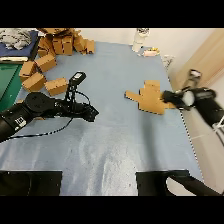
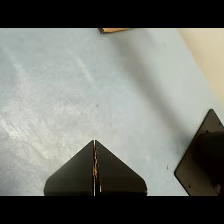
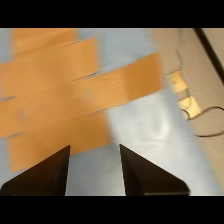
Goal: Fold the box.
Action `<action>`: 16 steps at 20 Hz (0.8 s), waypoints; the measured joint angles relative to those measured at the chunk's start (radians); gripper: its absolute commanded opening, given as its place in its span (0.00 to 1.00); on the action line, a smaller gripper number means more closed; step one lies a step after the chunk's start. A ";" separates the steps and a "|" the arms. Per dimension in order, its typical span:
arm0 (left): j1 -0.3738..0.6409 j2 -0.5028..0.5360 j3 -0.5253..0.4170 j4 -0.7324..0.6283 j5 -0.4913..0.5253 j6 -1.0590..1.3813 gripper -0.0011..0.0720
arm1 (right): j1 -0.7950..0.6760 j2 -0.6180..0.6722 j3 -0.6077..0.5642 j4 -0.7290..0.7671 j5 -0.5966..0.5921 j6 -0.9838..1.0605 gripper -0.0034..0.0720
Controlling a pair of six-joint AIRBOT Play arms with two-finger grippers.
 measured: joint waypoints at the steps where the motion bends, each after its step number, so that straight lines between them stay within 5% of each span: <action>1: 0.000 0.000 0.000 0.000 0.010 0.000 0.03 | -0.092 -0.024 0.023 0.041 0.006 -0.069 0.69; 4: 0.000 0.000 0.000 0.000 0.048 -0.016 0.03 | -0.307 -0.129 0.084 0.205 0.008 -0.270 0.83; 7: 0.000 0.000 0.000 0.000 0.087 -0.074 0.03 | -0.441 -0.263 0.151 0.405 0.008 -0.462 0.82; 16: 0.001 -0.033 0.000 0.000 0.127 -0.276 0.03 | -0.525 -0.494 0.259 0.850 0.013 -0.823 0.80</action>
